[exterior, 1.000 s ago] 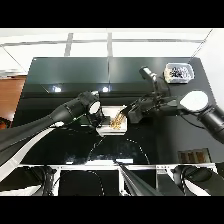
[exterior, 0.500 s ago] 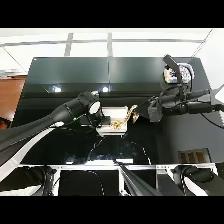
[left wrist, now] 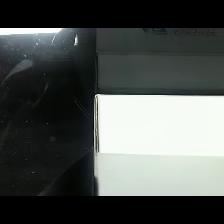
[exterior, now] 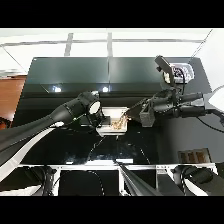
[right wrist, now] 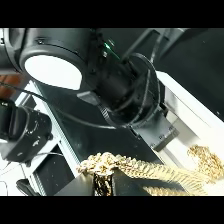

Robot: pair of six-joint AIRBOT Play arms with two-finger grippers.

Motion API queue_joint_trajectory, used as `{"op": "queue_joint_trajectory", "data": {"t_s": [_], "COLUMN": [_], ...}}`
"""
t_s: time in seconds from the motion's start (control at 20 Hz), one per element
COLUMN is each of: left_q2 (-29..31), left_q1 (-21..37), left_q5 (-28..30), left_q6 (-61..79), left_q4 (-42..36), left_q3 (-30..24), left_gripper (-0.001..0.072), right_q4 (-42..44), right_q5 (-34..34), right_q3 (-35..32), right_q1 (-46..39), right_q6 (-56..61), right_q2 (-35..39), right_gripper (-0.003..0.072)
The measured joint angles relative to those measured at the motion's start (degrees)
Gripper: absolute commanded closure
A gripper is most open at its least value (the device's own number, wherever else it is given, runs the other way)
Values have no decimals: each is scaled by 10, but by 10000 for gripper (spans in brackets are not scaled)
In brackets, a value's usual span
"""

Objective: Fold the box and place the chain.

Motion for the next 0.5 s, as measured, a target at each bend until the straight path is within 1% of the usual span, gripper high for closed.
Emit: {"op": "queue_joint_trajectory", "data": {"t_s": [0.3, 0.5], "left_q2": [0, 0], "left_q1": [0, 0], "left_q5": [0, 0], "left_q6": [0, 0], "left_q4": [0, 0], "left_q3": [0, 0], "left_gripper": [682, 682], "right_q4": [18, 26], "right_q5": [-13, -20], "right_q3": [2, -3], "right_q1": [3, 24], "right_q6": [1, 2], "right_q2": [0, -6], "right_gripper": [674, 673]}}
